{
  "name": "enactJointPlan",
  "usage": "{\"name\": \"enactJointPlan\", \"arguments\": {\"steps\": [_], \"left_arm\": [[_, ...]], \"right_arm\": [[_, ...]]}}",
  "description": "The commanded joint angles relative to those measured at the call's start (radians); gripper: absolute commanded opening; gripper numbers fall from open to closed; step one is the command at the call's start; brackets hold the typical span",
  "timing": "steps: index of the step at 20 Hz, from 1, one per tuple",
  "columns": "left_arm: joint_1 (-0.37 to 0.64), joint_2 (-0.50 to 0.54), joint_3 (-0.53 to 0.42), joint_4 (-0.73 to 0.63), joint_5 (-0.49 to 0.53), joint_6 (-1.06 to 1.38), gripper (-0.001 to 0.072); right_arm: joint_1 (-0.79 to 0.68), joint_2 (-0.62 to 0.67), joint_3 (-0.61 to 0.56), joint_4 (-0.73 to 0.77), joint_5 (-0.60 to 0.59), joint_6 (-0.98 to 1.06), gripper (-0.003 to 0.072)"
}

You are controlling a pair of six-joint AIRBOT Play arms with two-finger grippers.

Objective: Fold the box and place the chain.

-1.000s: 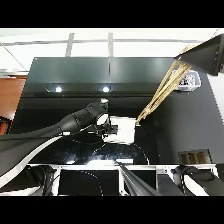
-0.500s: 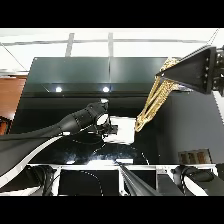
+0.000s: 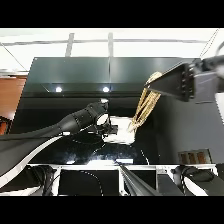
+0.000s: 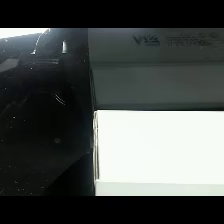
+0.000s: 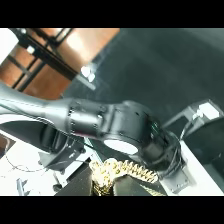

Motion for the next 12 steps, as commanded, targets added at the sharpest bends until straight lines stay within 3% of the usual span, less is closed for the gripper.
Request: {"name": "enactJointPlan", "arguments": {"steps": [1, 7, 12], "left_arm": [[0.001, 0.0, 0.0, 0.0, 0.002, 0.0, 0.0031], [0.001, 0.0, 0.0, 0.0, 0.002, 0.0, 0.0031], [0.0, 0.0, 0.0, 0.0, 0.002, 0.0, 0.0031]], "right_arm": [[0.003, 0.0, -0.154, 0.0, -0.05, -0.027, 0.0003], [0.045, -0.001, -0.4, 0.068, -0.175, -0.081, 0.0003], [0.104, -0.007, -0.423, 0.109, -0.232, -0.1, 0.0004]]}}
